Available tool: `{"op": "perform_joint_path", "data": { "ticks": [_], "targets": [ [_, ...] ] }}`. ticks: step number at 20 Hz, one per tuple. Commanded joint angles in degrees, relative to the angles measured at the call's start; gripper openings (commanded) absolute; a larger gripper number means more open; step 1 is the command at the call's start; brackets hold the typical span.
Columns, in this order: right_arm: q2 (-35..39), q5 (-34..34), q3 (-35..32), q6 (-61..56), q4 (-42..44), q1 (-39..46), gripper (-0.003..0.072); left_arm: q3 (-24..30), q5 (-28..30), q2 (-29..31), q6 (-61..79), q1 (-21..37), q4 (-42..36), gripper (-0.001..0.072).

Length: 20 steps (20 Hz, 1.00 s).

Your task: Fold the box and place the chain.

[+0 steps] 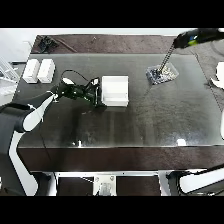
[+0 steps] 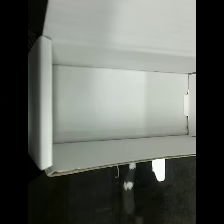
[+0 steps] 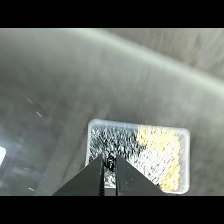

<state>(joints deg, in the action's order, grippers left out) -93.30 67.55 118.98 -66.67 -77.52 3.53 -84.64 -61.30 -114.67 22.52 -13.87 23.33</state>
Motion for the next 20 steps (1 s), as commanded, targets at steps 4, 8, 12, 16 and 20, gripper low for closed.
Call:
{"op": "perform_joint_path", "data": {
  "ticks": [4,8,12,16,20],
  "targets": [
    [17.11,1.49,0.04,-0.85,-0.04,-8.26,0.0016,0.0,0.2,0.0,0.0,-0.04,0.02,0.0524],
    [21.68,-0.44,0.04,-0.85,0.0,-18.16,0.0015,0.0,0.2,0.0,-0.02,-0.04,0.02,0.0524],
    [22.03,-0.66,-0.68,-0.85,-0.04,-27.47,0.0016,0.0,0.17,0.0,-0.04,-0.04,0.02,0.0524],
    [21.11,-1.11,-4.15,-1.97,0.04,-30.8,0.0016,0.0,0.15,0.0,-0.09,-0.04,0.02,0.0524],
    [18.86,-1.73,-4.61,-2.12,1.05,-30.91,0.0015,0.0,0.15,0.0,-0.07,-0.04,0.02,0.0524]
  ]
}}
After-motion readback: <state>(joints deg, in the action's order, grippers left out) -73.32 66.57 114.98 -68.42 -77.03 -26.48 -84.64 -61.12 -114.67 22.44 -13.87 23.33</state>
